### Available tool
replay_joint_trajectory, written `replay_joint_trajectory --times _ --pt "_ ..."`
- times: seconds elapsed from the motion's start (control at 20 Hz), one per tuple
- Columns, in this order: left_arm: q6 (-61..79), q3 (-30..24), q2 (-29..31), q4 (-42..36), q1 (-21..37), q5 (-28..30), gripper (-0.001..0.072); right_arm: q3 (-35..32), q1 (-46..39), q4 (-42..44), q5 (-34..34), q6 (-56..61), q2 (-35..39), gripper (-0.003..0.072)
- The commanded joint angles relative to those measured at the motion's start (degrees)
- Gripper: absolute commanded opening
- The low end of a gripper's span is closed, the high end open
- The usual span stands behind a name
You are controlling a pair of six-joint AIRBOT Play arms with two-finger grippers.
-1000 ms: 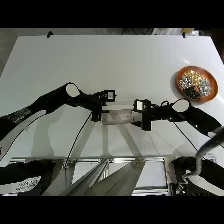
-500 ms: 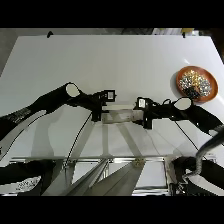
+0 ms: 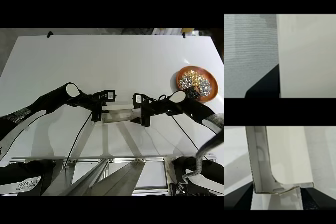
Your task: Fold the box and place the chain.
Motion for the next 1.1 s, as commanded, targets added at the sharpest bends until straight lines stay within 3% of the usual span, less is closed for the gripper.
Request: replay_joint_trajectory --times 0.0,1.05 --pt "0.0 0.0 0.0 0.0 0.0 0.0 0.0010 0.4 0.0 -0.8 1.6 -0.6 -1.2 0.0617" --pt "0.0 0.0 0.0 0.0 0.0 0.0 0.0010 0.4 0.7 2.1 0.7 -7.8 -7.5 0.0597"
